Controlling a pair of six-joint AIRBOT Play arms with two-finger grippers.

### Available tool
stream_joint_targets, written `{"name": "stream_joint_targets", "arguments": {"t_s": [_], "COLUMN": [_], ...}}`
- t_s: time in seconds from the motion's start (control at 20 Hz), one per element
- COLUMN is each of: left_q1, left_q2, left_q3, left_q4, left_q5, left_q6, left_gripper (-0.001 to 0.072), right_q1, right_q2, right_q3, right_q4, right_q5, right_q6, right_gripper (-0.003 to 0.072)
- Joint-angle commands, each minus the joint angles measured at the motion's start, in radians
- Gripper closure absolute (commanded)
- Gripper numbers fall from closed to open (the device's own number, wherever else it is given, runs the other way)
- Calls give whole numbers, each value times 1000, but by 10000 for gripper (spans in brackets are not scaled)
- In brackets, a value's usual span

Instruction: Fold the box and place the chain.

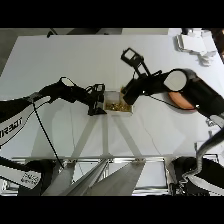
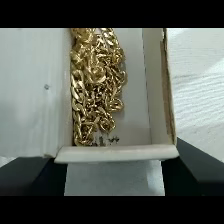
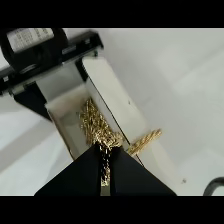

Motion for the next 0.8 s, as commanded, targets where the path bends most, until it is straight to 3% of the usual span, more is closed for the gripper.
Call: {"name": "stream_joint_targets", "arguments": {"t_s": [0.0,0.05,0.1,0.5,0.6,0.75], "left_q1": [0,0,0,0,0,0], "left_q2": [0,0,0,0,0,0], "left_q3": [0,0,0,0,0,0], "left_q4": [0,0,0,0,0,1], "left_q5": [0,0,0,0,0,0], "left_q6": [0,0,0,0,0,0], "left_gripper": [495,495,495,495,495,495], "right_q1": [2,2,1,-86,-116,-150], "right_q2": [-23,-18,-11,164,221,313], "right_q3": [-34,-34,-34,-38,-71,-229], "right_q4": [18,38,45,-50,-129,-194], "right_q5": [26,26,31,179,168,63], "right_q6": [0,-19,-52,-325,-343,-399], "right_gripper": [554,410,365,365,365,365]}}
